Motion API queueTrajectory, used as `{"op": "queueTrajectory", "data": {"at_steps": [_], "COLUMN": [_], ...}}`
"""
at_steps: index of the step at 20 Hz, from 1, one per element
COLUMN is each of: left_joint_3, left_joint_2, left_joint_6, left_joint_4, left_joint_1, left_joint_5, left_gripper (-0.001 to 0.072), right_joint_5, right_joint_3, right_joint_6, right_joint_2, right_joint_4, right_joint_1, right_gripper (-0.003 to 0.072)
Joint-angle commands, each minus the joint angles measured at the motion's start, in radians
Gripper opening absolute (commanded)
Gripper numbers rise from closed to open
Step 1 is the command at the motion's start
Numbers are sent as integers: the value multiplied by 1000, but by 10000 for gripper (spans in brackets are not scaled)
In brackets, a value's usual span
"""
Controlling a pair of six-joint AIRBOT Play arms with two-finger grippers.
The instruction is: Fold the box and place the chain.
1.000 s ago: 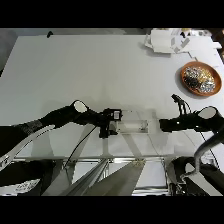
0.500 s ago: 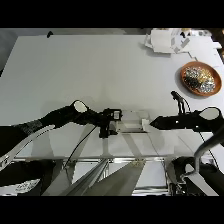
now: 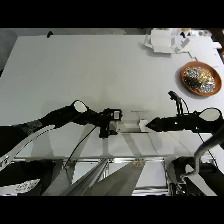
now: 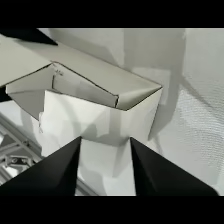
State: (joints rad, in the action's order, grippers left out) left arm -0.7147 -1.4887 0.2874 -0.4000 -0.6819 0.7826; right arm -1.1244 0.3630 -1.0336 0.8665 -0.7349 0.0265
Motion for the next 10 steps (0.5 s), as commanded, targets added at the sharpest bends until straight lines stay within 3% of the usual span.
{"op": "queueTrajectory", "data": {"at_steps": [1, 6, 10], "left_joint_3": [0, 0, 0], "left_joint_2": [0, 0, 0], "left_joint_6": [0, 0, 0], "left_joint_4": [0, 0, 0], "left_joint_1": [1, 1, 1], "left_joint_5": [0, 0, 0], "left_gripper": [150, 150, 150], "right_joint_5": [62, 163, 175], "right_joint_3": [0, 35, 102], "right_joint_6": [-65, -165, -328], "right_joint_2": [-2, 3, 58], "right_joint_4": [-83, -140, -227], "right_joint_1": [-52, -174, -269], "right_gripper": [430, 433, 432]}}
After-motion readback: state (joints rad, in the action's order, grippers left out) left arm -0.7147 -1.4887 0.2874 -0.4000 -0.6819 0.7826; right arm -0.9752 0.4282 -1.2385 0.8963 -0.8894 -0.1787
